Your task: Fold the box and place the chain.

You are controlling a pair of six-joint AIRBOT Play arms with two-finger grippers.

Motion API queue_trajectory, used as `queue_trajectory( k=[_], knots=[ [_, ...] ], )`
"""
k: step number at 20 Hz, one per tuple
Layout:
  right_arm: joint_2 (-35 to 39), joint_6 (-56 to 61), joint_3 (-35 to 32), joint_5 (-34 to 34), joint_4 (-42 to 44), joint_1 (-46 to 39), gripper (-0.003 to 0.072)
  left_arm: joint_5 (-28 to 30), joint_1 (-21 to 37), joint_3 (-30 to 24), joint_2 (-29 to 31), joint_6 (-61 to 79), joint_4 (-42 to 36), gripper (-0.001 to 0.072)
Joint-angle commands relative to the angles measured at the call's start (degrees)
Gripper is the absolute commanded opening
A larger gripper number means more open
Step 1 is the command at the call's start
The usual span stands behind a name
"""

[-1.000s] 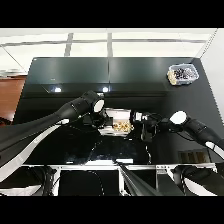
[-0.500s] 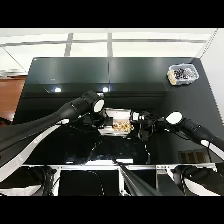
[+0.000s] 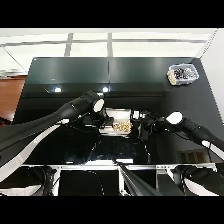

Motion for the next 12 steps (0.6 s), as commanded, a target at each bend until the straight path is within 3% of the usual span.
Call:
queue_trajectory(
  k=[1, 3, 7, 9, 12],
  knots=[
    [5.7, 15.8, 0.1, -1.0, -8.4, -0.6, 0.0018, 0.1, 0.0, 0.0, 0.0, 0.0, 0.0, 0.0029],
    [11.7, 25.7, 0.1, 1.8, -13.4, -1.7, 0.0018, 0.1, 0.0, 0.0, 0.0, 0.0, 0.0, 0.0029],
    [23.3, 36.2, 1.0, 10.3, -11.7, -2.5, 0.0019, 0.2, 0.0, 0.0, 0.0, 0.0, 0.0, 0.0029],
    [25.5, 38.3, 3.0, 12.1, -6.4, -2.5, 0.0019, 0.2, 0.0, 0.0, 0.0, 0.0, 0.0, 0.0029],
    [25.5, 38.2, 4.3, 8.8, 9.9, -2.4, 0.0019, 0.2, 0.0, 0.0, 0.0, 0.0, 0.0, 0.0029]
  ],
)
